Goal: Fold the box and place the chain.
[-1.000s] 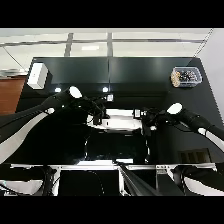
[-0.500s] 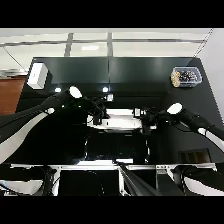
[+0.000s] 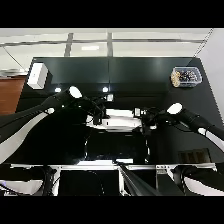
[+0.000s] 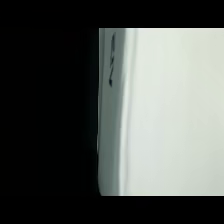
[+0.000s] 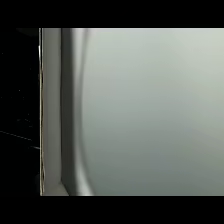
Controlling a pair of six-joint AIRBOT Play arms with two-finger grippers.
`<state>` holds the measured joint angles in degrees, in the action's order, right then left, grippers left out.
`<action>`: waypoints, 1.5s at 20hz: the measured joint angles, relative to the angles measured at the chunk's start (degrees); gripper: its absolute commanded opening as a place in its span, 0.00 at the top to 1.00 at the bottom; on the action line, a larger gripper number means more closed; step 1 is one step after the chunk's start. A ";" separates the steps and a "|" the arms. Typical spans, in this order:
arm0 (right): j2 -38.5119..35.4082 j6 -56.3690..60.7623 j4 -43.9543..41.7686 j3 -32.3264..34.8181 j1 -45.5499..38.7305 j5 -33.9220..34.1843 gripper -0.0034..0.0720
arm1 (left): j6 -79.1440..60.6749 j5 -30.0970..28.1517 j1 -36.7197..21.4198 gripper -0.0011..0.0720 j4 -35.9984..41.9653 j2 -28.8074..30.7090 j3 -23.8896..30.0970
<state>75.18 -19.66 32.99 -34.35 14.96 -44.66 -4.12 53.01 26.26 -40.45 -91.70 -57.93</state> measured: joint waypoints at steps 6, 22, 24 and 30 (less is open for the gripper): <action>0.00 -0.02 0.02 0.00 0.00 0.15 0.33 | 0.04 0.02 -0.09 0.34 -0.15 0.44 -0.09; 0.07 -0.26 2.56 -0.02 1.31 -0.68 0.79 | 32.59 16.50 -3.06 0.95 -18.95 11.41 -1.75; 0.07 -0.26 2.60 0.00 1.31 -0.66 0.79 | 34.73 19.34 -2.73 0.95 -11.04 11.50 -0.72; 0.07 -0.07 2.62 0.00 1.31 -0.42 0.79 | 33.59 4.68 -1.27 0.95 6.54 11.45 0.98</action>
